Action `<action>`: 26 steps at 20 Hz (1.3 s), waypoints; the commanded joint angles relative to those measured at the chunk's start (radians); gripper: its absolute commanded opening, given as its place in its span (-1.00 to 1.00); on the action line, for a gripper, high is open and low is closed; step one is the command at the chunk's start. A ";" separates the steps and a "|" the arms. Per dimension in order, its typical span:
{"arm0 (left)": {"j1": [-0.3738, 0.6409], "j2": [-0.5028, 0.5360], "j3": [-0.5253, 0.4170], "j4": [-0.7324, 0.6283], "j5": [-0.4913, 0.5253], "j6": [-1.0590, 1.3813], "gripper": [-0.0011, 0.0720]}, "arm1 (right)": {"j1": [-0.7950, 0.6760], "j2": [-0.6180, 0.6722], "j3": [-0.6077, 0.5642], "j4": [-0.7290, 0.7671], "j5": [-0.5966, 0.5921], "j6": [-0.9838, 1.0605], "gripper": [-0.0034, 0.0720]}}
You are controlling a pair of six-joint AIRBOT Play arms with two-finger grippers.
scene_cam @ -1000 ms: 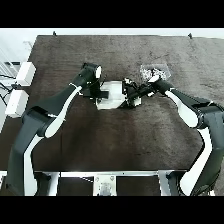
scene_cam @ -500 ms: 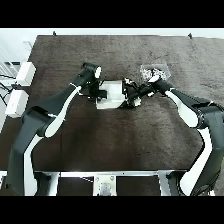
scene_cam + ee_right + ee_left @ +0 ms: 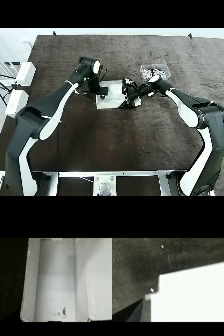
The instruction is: Fold the box and place the chain.
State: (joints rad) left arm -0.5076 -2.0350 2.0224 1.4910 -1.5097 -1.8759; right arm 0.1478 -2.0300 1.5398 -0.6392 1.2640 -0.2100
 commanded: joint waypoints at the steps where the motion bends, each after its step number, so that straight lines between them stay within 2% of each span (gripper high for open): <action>1: 0.000 0.047 0.001 0.010 -0.037 0.079 0.69 | 0.000 0.000 0.000 0.000 0.001 0.000 0.65; 4: 0.006 0.080 0.003 0.054 -0.047 0.136 0.69 | 0.000 0.000 0.000 0.000 0.001 0.001 0.65; 9: 0.013 0.136 0.001 0.024 -0.016 0.452 0.69 | 0.000 0.000 0.000 0.000 0.001 0.001 0.65; 12: 0.033 0.161 0.001 0.016 0.014 0.506 0.69 | 0.000 0.000 0.000 0.000 0.001 0.001 0.65; 16: 0.076 0.236 0.000 -0.080 0.053 0.576 0.68 | 0.000 0.000 0.000 0.000 0.002 0.000 0.65; 17: 0.088 0.264 -0.001 -0.126 0.063 0.615 0.43 | 0.000 0.000 0.000 0.000 0.001 0.000 0.65; 19: 0.119 0.322 -0.008 -0.240 0.090 0.721 -0.69 | 0.000 0.000 0.000 0.000 0.001 0.000 0.65; 20: 0.139 0.343 -0.008 -0.305 0.085 0.795 -0.92 | 0.000 0.000 0.000 0.000 0.001 0.000 0.65; 23: 0.214 0.373 -0.030 -0.530 0.005 1.048 -0.92 | 0.000 0.000 0.000 0.000 0.001 0.000 0.65; 25: 0.270 0.378 -0.087 -0.746 -0.037 1.244 -0.93 | 0.000 0.000 0.000 0.000 0.001 0.000 0.65; 26: 0.298 0.380 -0.128 -0.806 -0.031 1.327 -0.93 | 0.000 0.000 0.000 0.000 0.001 0.000 0.65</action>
State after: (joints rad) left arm -0.2794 -1.6749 1.9575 0.9573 -1.5028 -0.8352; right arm 0.1478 -2.0300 1.5398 -0.6392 1.2652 -0.2096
